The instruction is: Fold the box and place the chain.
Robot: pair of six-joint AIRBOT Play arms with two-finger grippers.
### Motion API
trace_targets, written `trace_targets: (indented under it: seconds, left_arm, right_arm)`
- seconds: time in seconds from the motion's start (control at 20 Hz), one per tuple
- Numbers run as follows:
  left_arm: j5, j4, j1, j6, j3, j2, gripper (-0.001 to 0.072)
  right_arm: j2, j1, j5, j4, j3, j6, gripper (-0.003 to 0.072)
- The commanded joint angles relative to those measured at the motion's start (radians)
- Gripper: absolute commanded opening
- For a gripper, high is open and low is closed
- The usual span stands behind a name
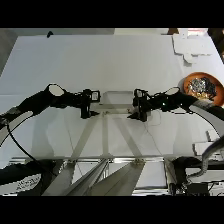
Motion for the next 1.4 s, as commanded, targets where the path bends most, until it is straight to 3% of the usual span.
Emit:
trace_targets:
  seconds: [0.0, 0.35, 0.4, 0.5, 0.75, 0.85, 1.2, 1.35]
  left_arm:
    - [-0.055, 0.012, -0.002, 0.025, -0.001, -0.013, 0.0626]
    - [-0.132, 0.011, -0.002, 0.050, -0.001, -0.015, 0.0624]
    - [-0.144, 0.011, -0.002, 0.050, -0.001, -0.015, 0.0603]
    - [-0.157, 0.011, -0.002, 0.051, -0.001, -0.015, 0.0473]
    - [-0.138, 0.003, -0.002, 0.053, -0.001, -0.015, 0.0473]
    - [-0.133, -0.034, -0.002, 0.065, -0.001, -0.015, 0.0388]
    - [-0.094, -0.116, -0.002, 0.116, -0.001, -0.024, 0.0389]
    - [-0.086, -0.116, -0.018, 0.116, -0.001, -0.038, 0.0313]
  right_arm:
    - [0.000, 0.000, 0.000, 0.000, 0.001, 0.000, 0.0544]
    - [0.000, 0.000, 0.000, 0.000, 0.001, 0.000, 0.0544]
    - [0.000, 0.000, 0.000, 0.000, 0.001, 0.000, 0.0544]
    - [0.000, 0.000, 0.000, 0.000, 0.001, 0.000, 0.0544]
    - [0.000, 0.000, 0.000, 0.000, 0.001, 0.000, 0.0544]
    - [0.000, 0.000, 0.000, 0.000, 0.001, 0.000, 0.0544]
    - [0.000, 0.000, 0.000, 0.000, 0.001, 0.000, 0.0544]
    - [0.000, 0.000, 0.000, 0.000, 0.001, 0.000, 0.0544]
